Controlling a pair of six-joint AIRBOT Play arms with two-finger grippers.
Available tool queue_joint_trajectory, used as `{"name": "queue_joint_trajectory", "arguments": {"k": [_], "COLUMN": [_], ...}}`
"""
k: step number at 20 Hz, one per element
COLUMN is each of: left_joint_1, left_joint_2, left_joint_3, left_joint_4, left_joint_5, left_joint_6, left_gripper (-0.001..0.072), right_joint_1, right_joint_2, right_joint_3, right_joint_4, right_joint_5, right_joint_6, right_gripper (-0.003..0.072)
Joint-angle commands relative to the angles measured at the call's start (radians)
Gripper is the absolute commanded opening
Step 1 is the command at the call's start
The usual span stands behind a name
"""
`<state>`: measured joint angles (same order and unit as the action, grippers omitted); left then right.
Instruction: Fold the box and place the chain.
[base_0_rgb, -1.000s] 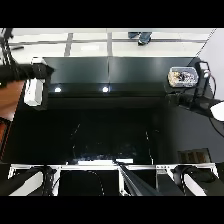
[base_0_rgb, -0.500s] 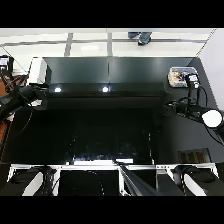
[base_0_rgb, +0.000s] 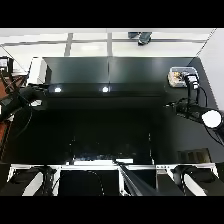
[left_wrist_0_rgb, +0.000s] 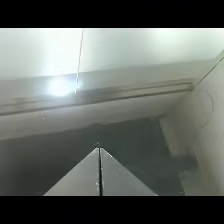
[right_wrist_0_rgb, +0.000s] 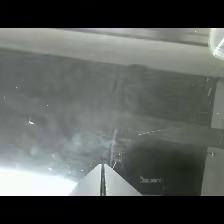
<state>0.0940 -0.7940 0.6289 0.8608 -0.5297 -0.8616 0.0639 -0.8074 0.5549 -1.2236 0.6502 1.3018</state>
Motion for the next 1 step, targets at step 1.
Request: {"name": "queue_joint_trajectory", "arguments": {"k": [1], "left_joint_1": [0.0], "left_joint_2": [0.001], "left_joint_3": [0.0], "left_joint_4": [0.001], "left_joint_5": [0.002], "left_joint_6": [0.0], "left_gripper": [0.0028], "right_joint_1": [0.001], "right_joint_2": [0.0], "right_joint_3": [0.0], "right_joint_4": [0.0], "right_joint_5": [0.001], "right_joint_6": [0.0], "right_gripper": [0.0011]}}
